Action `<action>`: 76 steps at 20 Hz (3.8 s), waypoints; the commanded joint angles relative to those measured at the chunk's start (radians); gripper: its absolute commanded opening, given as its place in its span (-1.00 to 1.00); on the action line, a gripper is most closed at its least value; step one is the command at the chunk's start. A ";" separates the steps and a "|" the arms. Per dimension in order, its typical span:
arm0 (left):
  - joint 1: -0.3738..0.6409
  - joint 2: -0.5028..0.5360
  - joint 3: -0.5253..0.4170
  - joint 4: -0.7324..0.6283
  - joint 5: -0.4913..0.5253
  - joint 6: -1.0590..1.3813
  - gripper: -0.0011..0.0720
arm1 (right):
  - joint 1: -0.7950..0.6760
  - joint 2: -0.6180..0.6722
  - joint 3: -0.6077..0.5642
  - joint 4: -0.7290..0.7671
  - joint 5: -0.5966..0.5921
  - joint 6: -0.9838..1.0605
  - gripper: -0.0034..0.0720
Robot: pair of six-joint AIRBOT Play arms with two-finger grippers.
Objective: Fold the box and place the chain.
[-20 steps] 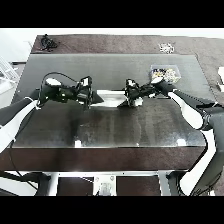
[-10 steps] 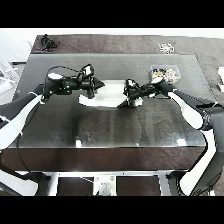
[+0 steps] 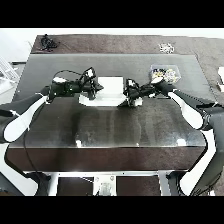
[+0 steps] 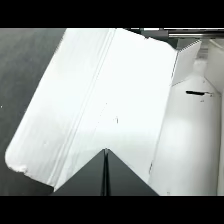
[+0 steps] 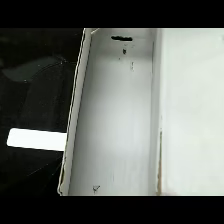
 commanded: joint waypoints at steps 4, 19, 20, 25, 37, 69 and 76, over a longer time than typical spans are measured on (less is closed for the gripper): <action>0.001 -0.033 -0.002 0.031 0.011 -0.007 -0.93 | 0.001 0.000 0.000 -0.001 0.002 -0.001 0.58; 0.015 0.140 0.033 0.110 -0.006 -0.008 -0.92 | 0.001 0.000 0.000 -0.001 0.002 -0.001 0.58; 0.032 0.167 0.033 0.167 -0.053 -0.035 -0.79 | 0.001 0.000 0.000 -0.001 0.002 -0.001 0.57; 0.078 0.174 0.032 0.562 -0.205 -0.265 0.71 | 0.001 0.000 0.000 -0.001 0.002 -0.001 0.58; 0.043 0.097 0.031 0.613 -0.224 -0.386 1.00 | 0.001 0.000 0.000 -0.001 0.002 -0.001 0.57; 0.023 0.061 0.031 0.519 -0.226 -0.424 -0.15 | 0.001 0.000 0.000 -0.001 0.002 -0.001 0.57; -0.022 0.027 0.031 0.478 -0.191 -0.393 -0.15 | 0.001 0.000 0.000 -0.001 0.002 -0.001 0.57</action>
